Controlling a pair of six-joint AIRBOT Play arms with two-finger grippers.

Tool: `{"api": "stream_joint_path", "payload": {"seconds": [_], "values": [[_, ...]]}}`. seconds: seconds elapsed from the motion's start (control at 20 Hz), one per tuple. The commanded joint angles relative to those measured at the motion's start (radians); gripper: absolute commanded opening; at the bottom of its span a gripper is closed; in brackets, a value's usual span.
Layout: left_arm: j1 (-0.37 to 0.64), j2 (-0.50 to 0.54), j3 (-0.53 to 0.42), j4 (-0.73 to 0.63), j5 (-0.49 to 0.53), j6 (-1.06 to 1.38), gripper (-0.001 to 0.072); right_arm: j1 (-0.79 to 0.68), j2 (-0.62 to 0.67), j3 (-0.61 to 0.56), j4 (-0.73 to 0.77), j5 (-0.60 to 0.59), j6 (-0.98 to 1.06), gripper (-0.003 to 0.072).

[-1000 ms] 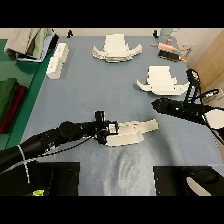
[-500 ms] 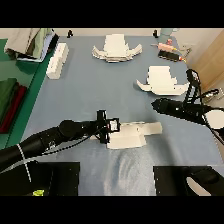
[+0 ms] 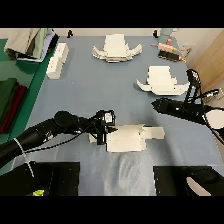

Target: Fold the box.

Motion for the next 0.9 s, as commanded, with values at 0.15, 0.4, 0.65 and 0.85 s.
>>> {"api": "stream_joint_path", "payload": {"seconds": [0.15, 0.4, 0.65, 0.85], "values": [[0.008, -0.037, 0.003, 0.045, -0.015, -0.047, 0.0015, 0.000, 0.000, 0.000, 0.000, 0.001, -0.004, 0.0039], [0.023, -0.037, 0.058, 0.053, -0.002, -0.072, 0.0015, 0.000, 0.000, 0.000, 0.000, 0.000, -0.004, 0.0039], [0.028, -0.049, 0.083, 0.076, -0.087, -0.148, 0.0015, 0.000, 0.000, 0.000, 0.000, 0.000, -0.008, 0.0039], [0.027, -0.106, 0.083, 0.076, -0.135, -0.153, 0.0014, 0.000, 0.000, 0.000, 0.000, 0.000, -0.014, 0.0040]]}}
